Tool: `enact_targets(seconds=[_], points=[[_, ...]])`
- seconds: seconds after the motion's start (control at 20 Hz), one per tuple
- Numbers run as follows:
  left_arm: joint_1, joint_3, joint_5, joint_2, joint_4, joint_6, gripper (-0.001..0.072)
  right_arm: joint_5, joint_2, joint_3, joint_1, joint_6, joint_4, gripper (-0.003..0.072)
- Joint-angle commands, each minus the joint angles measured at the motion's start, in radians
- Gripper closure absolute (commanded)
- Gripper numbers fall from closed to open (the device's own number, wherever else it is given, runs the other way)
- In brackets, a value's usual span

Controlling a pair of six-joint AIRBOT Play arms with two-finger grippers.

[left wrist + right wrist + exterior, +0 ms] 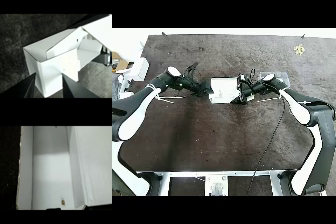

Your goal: Fold the box and place the chain.

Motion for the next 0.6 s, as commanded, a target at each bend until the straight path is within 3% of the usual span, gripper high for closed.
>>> enact_targets(seconds=[0.0, 0.3, 0.55], points=[[-0.022, 0.028, 0.003, 0.000, 0.077, -0.062, 0.0318, 0.000, 0.000, 0.000, 0.000, 0.000, 0.000, 0.0096], [-0.090, 0.102, 0.003, 0.000, 0.318, -0.280, 0.0319, 0.000, 0.000, 0.000, 0.000, 0.000, 0.000, 0.0096], [-0.131, 0.121, 0.018, -0.008, 0.389, -0.361, 0.0319, 0.002, 0.000, 0.000, 0.000, 0.000, 0.000, 0.0096]])
